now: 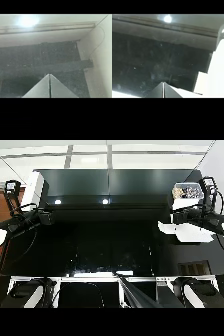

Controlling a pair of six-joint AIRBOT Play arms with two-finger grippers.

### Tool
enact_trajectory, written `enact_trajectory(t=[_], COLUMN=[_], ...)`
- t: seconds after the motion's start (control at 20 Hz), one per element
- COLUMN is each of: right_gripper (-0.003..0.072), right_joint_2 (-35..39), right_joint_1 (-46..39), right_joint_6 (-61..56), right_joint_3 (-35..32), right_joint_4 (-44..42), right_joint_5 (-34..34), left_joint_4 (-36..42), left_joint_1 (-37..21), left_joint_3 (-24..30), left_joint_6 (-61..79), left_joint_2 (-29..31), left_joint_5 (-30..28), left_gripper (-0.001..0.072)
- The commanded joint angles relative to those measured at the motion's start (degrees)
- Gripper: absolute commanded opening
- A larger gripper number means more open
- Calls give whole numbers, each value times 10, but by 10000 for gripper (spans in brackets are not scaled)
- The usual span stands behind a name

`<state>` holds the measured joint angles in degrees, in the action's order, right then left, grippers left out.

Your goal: Fold the box and place the chain.

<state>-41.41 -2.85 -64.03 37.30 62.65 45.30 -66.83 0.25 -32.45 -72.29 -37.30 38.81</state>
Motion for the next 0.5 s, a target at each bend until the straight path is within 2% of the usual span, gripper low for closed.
enact_trajectory(t=[0.0,0.25,0.3,0.4,0.45], right_gripper=[19,19,19,20,20], right_joint_2=[0,0,0,0,0], right_joint_1=[0,0,0,-1,-1], right_joint_6=[0,0,39,219,242], right_joint_3=[0,0,0,0,0], right_joint_4=[0,0,16,86,104], right_joint_5=[0,0,-15,-130,-181], left_joint_4=[0,0,0,0,0], left_joint_1=[0,0,0,0,0], left_joint_3=[0,0,0,0,0], left_joint_6=[0,0,0,0,0], left_joint_2=[0,0,0,0,0], left_joint_5=[0,0,0,0,0], left_gripper=[28,28,28,28,28])
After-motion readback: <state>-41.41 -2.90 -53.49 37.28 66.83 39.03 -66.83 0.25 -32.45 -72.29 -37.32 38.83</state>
